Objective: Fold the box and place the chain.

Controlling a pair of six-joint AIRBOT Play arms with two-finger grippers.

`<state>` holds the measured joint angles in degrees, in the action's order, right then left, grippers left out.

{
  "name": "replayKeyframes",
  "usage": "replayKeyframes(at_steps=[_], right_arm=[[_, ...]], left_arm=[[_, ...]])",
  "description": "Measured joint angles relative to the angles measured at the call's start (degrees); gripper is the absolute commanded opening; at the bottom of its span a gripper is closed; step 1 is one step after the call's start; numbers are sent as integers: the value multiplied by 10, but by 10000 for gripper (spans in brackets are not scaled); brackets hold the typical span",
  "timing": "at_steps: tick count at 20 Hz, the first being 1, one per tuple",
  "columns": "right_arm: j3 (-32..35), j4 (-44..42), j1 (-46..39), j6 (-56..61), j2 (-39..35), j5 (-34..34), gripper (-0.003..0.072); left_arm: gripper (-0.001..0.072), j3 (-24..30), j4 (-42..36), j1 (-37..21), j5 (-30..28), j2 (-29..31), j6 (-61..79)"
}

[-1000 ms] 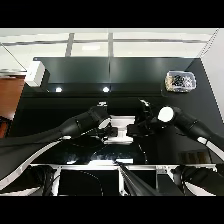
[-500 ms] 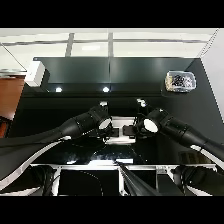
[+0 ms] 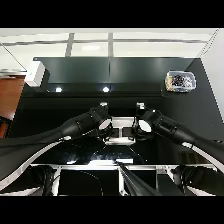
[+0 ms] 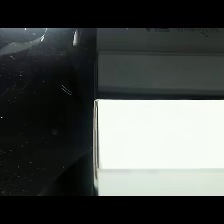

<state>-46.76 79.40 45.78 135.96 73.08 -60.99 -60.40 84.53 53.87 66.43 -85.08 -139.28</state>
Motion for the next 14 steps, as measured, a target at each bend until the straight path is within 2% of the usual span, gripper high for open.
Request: replayKeyframes(at_steps=[1, 2, 6, 8, 11, 12, 14], right_arm=[[0, 0, 0, 1, 2, 0, 63], [-1, -1, 0, 2, 4, 2, 9], [-2, -4, 0, 1, 6, 5, 14], [-2, -9, 0, 5, 7, 17, 146], [-2, -13, 0, 5, 8, 26, 135], [-2, -14, 0, 4, 8, 26, 3], [-2, -13, 0, 0, 8, 25, 9]], left_arm=[[25, 0, 0, 0, 0, 0, 0], [25, 0, 0, 0, -2, 0, 0], [25, 0, 1, 0, -1, 0, 1], [25, 0, 1, 0, 3, 0, -1], [25, 0, 1, 0, 3, 0, -2], [25, 0, 1, 0, 3, 0, -2], [25, 0, 3, 0, 2, 0, 3]])
